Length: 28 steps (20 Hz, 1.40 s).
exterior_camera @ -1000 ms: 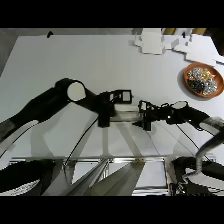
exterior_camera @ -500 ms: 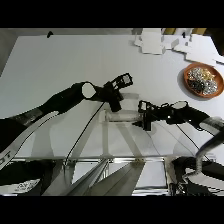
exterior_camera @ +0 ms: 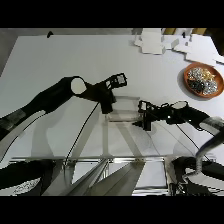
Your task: Fold the box and place the chain.
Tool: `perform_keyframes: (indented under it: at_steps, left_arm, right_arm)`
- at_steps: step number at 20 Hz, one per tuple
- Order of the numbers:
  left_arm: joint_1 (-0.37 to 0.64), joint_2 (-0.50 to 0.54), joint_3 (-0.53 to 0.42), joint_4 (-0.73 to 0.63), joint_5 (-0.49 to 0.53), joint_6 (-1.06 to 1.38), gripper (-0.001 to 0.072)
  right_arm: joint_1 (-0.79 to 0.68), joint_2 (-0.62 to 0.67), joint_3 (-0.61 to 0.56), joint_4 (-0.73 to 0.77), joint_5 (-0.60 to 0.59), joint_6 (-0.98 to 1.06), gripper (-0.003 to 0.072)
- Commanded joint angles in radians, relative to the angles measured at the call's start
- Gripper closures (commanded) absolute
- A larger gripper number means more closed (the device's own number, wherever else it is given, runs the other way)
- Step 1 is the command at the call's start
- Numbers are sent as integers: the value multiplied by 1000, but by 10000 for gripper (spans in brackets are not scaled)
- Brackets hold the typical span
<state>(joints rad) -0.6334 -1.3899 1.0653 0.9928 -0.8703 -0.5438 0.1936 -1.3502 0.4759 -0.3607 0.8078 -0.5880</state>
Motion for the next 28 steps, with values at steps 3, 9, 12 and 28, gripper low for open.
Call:
perform_keyframes:
  at_steps: [3,9,12,28]
  left_arm:
    - [17,26,-64,34,-117,-12,707]
    - [95,27,-153,29,-103,118,704]
    - [128,27,-192,29,-97,301,703]
    - [116,26,-293,-160,107,727,363]
  right_arm:
    - [0,0,0,0,0,0,391]
    - [0,0,0,-1,0,0,391]
    - [0,0,0,-1,0,0,391]
    - [0,0,0,-1,0,0,391]
